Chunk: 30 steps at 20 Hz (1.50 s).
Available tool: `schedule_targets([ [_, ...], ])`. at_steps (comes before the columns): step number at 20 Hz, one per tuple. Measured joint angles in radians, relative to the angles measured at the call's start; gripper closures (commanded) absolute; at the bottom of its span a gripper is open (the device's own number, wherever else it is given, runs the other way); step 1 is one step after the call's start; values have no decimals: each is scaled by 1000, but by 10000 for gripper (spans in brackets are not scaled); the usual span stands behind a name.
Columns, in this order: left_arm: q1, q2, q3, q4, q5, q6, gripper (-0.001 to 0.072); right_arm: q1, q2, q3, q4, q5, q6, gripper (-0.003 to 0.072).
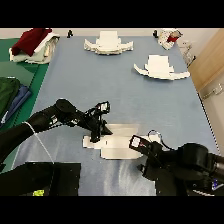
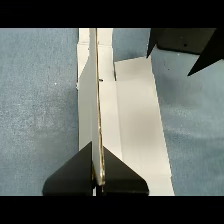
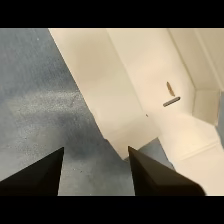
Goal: Fold the box.
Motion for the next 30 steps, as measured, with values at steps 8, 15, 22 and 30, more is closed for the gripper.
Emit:
schedule_targets([
  [8, 0, 0, 0, 0, 0, 0, 694, 88, -206, 6, -222, 190, 45, 108],
  [15, 0, 0, 0, 0, 0, 0, 695, 95, -237, 83, -420, 163, 206, 107],
  [22, 0, 0, 0, 0, 0, 0, 695, 95, -221, 147, -439, 26, 358, 95],
  [30, 0, 0, 0, 0, 0, 0, 694, 95, -218, 156, -463, -35, 461, -34],
])
